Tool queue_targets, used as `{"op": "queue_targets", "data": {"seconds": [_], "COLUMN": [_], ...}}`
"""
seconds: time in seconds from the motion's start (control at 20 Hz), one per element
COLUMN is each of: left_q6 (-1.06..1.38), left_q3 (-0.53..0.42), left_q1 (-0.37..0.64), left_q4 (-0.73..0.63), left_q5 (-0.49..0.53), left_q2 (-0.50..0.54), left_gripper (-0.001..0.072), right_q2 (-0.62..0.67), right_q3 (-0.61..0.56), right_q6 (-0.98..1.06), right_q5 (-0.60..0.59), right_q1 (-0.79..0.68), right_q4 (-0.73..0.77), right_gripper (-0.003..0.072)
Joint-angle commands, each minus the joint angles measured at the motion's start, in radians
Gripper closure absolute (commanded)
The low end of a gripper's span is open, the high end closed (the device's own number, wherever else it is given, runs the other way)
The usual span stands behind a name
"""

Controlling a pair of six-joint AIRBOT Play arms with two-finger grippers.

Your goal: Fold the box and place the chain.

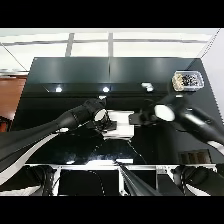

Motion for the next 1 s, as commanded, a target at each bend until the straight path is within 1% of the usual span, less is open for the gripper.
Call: {"op": "queue_targets", "data": {"seconds": [0.0, 0.15, 0.25, 0.3, 0.4, 0.5, 0.55, 0.6, 0.7, 0.8, 0.9, 0.95], "left_q6": [0.0, 0.0, 0.0, 0.0, 0.0, 0.0, 0.0, 0.0, 0.0, 0.0, 0.0, 0.0], "left_q3": [0.0, 0.0, 0.0, 0.0, 0.0, 0.0, 0.0, 0.0, 0.0, 0.0, 0.0, 0.0], "left_q1": [0.001, 0.001, 0.001, 0.001, 0.001, 0.001, 0.001, 0.001, 0.001, 0.001, 0.001, 0.001], "left_q4": [0.0, 0.0, 0.0, 0.0, 0.0, 0.0, 0.0, 0.0, 0.0, 0.0, 0.0, 0.0], "left_q5": [0.0, 0.001, 0.001, 0.001, 0.001, 0.0, 0.0, 0.0, 0.001, 0.001, 0.001, 0.0], "left_q2": [0.0, 0.0, 0.0, 0.0, 0.0, 0.0, 0.0, 0.0, 0.0, 0.0, 0.0, 0.0], "left_gripper": [0.0678, 0.0678, 0.0678, 0.0679, 0.0679, 0.0679, 0.0679, 0.0679, 0.0678, 0.0678, 0.0678, 0.0679], "right_q2": [0.177, 0.252, 0.257, 0.257, 0.256, 0.253, 0.245, 0.229, 0.18, 0.105, 0.019, -0.03], "right_q3": [0.0, -0.04, -0.113, -0.166, -0.274, -0.353, -0.367, -0.365, -0.343, -0.284, -0.187, -0.124], "right_q6": [-0.053, -0.053, -0.055, -0.057, -0.056, -0.056, -0.056, -0.059, -0.085, -0.085, -0.092, -0.114], "right_q5": [0.105, 0.172, 0.157, 0.106, -0.044, -0.188, -0.256, -0.317, -0.397, -0.398, -0.399, -0.399], "right_q1": [-0.068, -0.185, -0.294, -0.36, -0.491, -0.592, -0.64, -0.676, -0.723, -0.77, -0.823, -0.849], "right_q4": [-0.179, -0.464, -0.597, -0.614, -0.598, -0.589, -0.584, -0.574, -0.558, -0.547, -0.463, -0.397], "right_gripper": [0.0297, 0.0297, 0.0297, 0.0297, 0.0297, 0.0295, 0.0106, -0.0034, -0.0034, -0.0034, -0.0034, -0.0034]}}
